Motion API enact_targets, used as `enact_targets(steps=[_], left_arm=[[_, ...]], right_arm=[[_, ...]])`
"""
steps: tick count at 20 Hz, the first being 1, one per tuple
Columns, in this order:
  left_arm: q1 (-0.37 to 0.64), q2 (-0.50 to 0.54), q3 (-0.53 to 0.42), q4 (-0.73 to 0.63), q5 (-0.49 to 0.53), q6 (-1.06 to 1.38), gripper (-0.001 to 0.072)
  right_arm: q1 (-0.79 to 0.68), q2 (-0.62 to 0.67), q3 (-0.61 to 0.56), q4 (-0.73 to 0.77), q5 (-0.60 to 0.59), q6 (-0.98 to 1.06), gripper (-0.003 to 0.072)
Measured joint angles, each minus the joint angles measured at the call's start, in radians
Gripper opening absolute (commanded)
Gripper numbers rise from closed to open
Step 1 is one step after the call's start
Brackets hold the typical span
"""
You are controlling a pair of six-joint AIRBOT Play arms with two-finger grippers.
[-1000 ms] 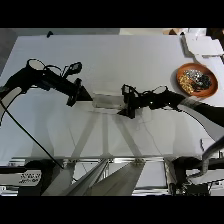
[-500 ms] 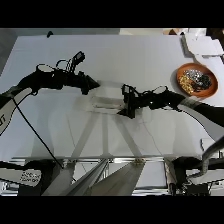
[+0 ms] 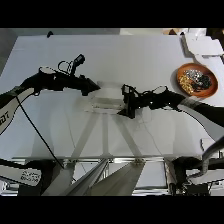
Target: Fold the box and place the chain.
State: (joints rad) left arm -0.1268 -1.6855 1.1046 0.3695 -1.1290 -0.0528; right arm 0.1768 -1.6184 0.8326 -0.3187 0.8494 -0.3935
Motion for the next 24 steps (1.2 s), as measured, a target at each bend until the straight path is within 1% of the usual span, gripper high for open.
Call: enact_targets(steps=[3,6,7,8,9,10,13,15,16,19,24], left_arm=[[0.032,0.074,0.000,0.058,-0.057,0.000,0.0010],[0.053,0.157,0.000,0.187,-0.086,0.000,0.0018],[0.057,0.176,0.000,0.236,-0.096,0.001,0.0079],[0.059,0.192,0.000,0.291,-0.100,0.001,0.0185],[0.060,0.203,-0.003,0.334,-0.105,0.001,0.0337],[0.060,0.211,-0.010,0.370,-0.106,0.001,0.0450],[0.052,0.222,-0.052,0.433,-0.068,0.005,0.0469],[0.045,0.225,-0.090,0.452,-0.032,0.047,0.0604],[0.043,0.226,-0.109,0.457,-0.018,0.089,0.0635],[0.039,0.212,-0.140,0.429,0.011,0.222,0.0633],[0.015,0.157,-0.156,0.342,0.029,0.380,0.0631]], right_arm=[[0.000,0.000,0.000,0.000,-0.001,0.000,0.0516],[0.000,0.000,0.000,0.000,-0.001,0.000,0.0516],[0.000,0.000,0.000,0.000,-0.001,0.000,0.0516],[0.000,0.000,0.000,0.000,-0.001,0.000,0.0516],[0.000,0.000,0.000,0.000,-0.001,0.000,0.0516],[0.000,0.000,0.000,0.000,-0.001,0.000,0.0516],[0.000,0.000,0.000,0.000,-0.001,0.000,0.0516],[0.000,0.000,0.000,0.000,-0.001,0.000,0.0516],[0.000,0.000,0.000,0.000,-0.001,0.000,0.0516],[0.000,0.000,0.000,0.001,-0.001,0.000,0.0516],[0.000,0.000,0.000,0.001,-0.001,0.000,0.0516]])
